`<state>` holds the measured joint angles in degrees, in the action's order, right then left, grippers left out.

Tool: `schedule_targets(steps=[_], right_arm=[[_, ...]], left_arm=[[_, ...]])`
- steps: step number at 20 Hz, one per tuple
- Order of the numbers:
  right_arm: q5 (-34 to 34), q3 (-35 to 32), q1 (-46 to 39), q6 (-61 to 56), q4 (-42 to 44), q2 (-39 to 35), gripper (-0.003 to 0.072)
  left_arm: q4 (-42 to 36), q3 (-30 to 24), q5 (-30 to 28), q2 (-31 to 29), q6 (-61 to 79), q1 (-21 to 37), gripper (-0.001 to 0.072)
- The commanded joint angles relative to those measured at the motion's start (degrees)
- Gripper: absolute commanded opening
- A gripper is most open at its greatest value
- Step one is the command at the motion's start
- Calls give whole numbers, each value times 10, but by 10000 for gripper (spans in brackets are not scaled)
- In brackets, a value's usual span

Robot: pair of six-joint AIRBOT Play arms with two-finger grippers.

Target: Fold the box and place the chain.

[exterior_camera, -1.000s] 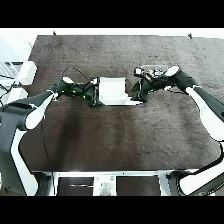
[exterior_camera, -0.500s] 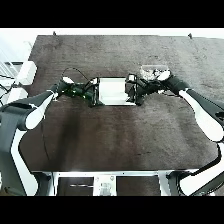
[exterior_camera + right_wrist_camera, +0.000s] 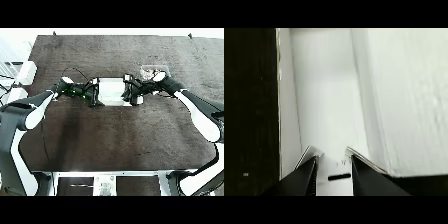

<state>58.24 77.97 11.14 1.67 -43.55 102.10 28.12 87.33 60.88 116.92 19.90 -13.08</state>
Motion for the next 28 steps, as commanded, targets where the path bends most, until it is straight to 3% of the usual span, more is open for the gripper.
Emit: schedule_targets(steps=[1, 3, 7, 12, 13, 15, 16, 18, 22, 28], right_arm=[[-19, 0, 3, 8, 31, 17, 259], [-19, 0, 3, 10, 31, 24, 294], [-19, 0, 2, 10, 31, 28, 552], [-19, 0, 1, -14, 30, 28, 551], [-18, 0, 0, -20, 28, 27, 479], [-16, 0, -5, -22, 24, 24, 192], [-16, 0, -9, -35, 22, 21, 105], [-1, 0, -20, -47, 20, 8, 20], [9, 0, -52, -131, -14, -47, 20], [44, 0, -129, -345, -54, -116, 18]], left_arm=[[-1, 0, -2, 0, -1, 0, 530], [-1, 0, -2, 0, -1, 0, 530], [-1, 0, -2, 0, -1, 0, 530], [-1, 0, -2, 0, -1, 0, 529], [-1, 0, -2, 0, -1, 0, 530], [-1, 0, -2, 0, -1, 0, 530], [-1, 0, -2, 0, -1, 0, 530], [-1, 0, -2, 0, -1, 0, 530], [-1, 0, -2, 0, -1, 0, 530], [-1, 0, -2, 0, -1, 0, 530]])
